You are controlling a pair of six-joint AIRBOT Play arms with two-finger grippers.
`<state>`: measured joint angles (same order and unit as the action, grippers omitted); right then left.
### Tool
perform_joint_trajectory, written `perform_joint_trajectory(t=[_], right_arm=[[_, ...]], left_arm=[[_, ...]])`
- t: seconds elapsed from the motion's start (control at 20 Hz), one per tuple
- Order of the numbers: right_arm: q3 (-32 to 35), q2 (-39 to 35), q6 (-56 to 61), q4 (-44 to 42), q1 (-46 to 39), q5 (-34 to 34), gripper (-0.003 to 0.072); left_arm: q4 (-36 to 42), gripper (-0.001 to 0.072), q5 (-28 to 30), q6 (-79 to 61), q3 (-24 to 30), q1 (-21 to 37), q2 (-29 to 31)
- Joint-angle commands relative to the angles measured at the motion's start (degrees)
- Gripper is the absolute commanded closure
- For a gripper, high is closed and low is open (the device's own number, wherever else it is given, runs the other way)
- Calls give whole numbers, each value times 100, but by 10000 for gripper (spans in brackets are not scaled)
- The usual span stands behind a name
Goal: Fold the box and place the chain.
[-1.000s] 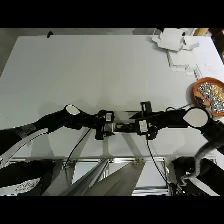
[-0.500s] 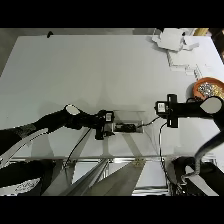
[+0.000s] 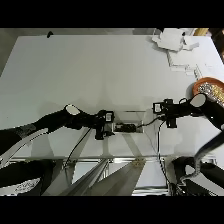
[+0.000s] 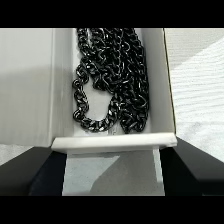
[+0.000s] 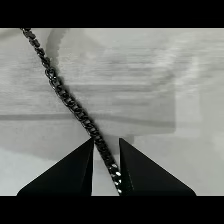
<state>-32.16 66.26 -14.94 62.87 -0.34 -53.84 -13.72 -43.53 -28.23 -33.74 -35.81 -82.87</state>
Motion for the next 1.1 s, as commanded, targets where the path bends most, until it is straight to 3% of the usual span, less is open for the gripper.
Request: perform_joint_trajectory(t=[0.0,0.4,0.5,0.55,0.6,0.75,1.05], right_arm=[[2,197,-59,15,-9,31,502],[2,197,-61,15,-9,94,516],[2,197,-61,20,-9,85,546],[2,197,-61,24,-9,39,622],[2,197,-61,31,-9,-28,649],[2,103,-57,72,44,-170,669],[2,-1290,492,195,717,-807,669]], left_arm=[[-2,437,2,0,-2,0,0],[-2,437,2,-2,-2,0,0],[-2,437,2,-2,-2,0,0],[-2,437,2,-2,-2,0,0],[-2,437,2,-2,-2,0,0],[-2,437,2,-2,-2,0,0],[-2,437,2,-2,-2,0,0]])
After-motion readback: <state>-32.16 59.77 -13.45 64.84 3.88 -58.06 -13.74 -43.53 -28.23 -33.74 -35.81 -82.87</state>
